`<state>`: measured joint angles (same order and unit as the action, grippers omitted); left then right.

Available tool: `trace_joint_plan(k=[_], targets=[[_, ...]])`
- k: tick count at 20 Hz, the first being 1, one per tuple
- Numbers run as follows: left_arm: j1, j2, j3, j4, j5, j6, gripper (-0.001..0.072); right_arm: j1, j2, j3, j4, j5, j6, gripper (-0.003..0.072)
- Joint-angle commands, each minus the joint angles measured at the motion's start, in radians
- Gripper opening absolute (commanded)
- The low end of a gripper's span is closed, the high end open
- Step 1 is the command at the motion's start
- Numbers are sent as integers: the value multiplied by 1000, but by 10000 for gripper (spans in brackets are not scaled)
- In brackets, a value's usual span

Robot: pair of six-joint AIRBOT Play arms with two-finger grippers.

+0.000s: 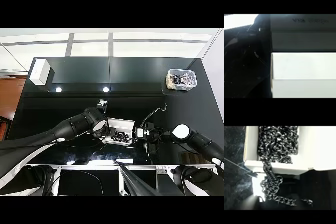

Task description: Fold the box and place the chain.

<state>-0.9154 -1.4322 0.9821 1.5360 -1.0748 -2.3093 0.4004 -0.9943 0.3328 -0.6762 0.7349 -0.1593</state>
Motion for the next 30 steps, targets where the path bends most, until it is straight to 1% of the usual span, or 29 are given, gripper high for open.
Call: trace_joint_plan(k=[1, 2, 5, 7, 8, 9, 10, 12, 14, 16, 17, 19, 22, 24, 26, 30], targets=[[1, 0, 0, 0, 1, 1, 32, 2, -9, 0, 4, 1, -23, 185], [1, 0, 0, 0, 1, 1, 32, 2, -9, 0, 4, 2, -12, 76], [1, 0, 0, 0, 1, 1, 32, 0, -7, 6, 3, 6, 56, 64], [1, 0, 0, -4, 0, 1, 32, -7, 19, 37, -30, 15, 203, 46], [1, 0, 0, -4, 0, 1, 32, -18, 41, 63, -64, 42, 296, 46], [1, 0, 0, -4, -1, 1, 32, -35, 66, 97, -102, 86, 391, 46], [1, 0, 0, -5, 0, 0, 33, -61, 93, 141, -138, 155, 483, 45], [1, 0, 0, -5, 0, 1, 32, -120, 132, 253, -148, 377, 580, 46], [1, 0, 0, -4, 0, 1, 32, -159, 153, 378, -144, 553, 681, 47], [1, 0, 0, -4, 0, 1, 33, -170, 161, 503, -143, 642, 782, 47], [1, 0, 0, -5, 0, 1, 32, -169, 161, 566, -125, 661, 830, 47], [1, 0, 0, -5, 0, 1, 32, -170, 161, 666, -39, 664, 891, 47], [1, 0, 0, -5, -2, 1, 33, -170, 161, 784, 124, 653, 956, 47], [1, 0, 0, -5, -2, 1, 32, -170, 161, 853, 180, 639, 1002, 47], [1, 0, 0, -5, -2, 1, 33, -170, 161, 892, 215, 629, 1040, 47], [1, 0, 0, -5, -2, 1, 33, -168, 160, 896, 328, 617, 1048, 47]])
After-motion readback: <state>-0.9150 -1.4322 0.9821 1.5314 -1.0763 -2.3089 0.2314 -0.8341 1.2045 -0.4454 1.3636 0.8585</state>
